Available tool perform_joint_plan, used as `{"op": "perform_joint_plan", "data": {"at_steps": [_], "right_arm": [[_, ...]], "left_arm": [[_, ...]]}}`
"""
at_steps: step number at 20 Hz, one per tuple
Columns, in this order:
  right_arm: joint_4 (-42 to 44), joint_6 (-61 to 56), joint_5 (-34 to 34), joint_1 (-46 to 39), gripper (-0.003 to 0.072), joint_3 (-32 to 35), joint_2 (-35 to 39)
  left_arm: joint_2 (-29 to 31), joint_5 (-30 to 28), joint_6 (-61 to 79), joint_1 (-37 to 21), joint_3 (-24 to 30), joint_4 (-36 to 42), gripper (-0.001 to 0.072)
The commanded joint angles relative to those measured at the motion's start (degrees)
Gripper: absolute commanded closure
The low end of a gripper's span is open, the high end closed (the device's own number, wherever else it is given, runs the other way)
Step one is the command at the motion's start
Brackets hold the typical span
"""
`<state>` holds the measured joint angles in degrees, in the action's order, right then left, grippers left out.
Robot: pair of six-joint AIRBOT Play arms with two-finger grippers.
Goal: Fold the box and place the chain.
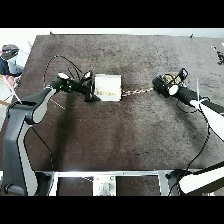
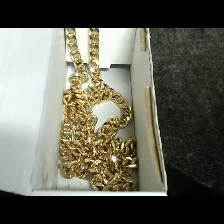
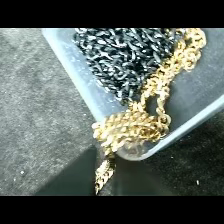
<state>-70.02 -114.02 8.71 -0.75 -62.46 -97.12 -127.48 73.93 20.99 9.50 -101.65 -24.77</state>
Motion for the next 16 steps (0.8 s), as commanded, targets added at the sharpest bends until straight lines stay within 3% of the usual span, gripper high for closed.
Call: {"op": "perform_joint_plan", "data": {"at_steps": [1,5,11,16], "right_arm": [[1.1,-0.1,-0.6,0.0,0.0677,0.0,-1.0],[1.0,1.4,0.1,2.7,0.0678,0.0,4.5],[0.2,7.4,2.8,12.5,0.0678,0.0,22.4],[-0.9,8.0,-3.7,21.8,0.0677,-0.8,30.0]], "left_arm": [[0.0,0.0,0.0,0.0,0.0,0.0,0.0255],[0.0,0.0,0.0,0.0,0.0,0.0,0.0255],[0.0,0.0,0.0,0.0,0.0,0.0,0.0254],[0.0,0.0,0.0,0.0,0.0,0.0,0.0255]]}}
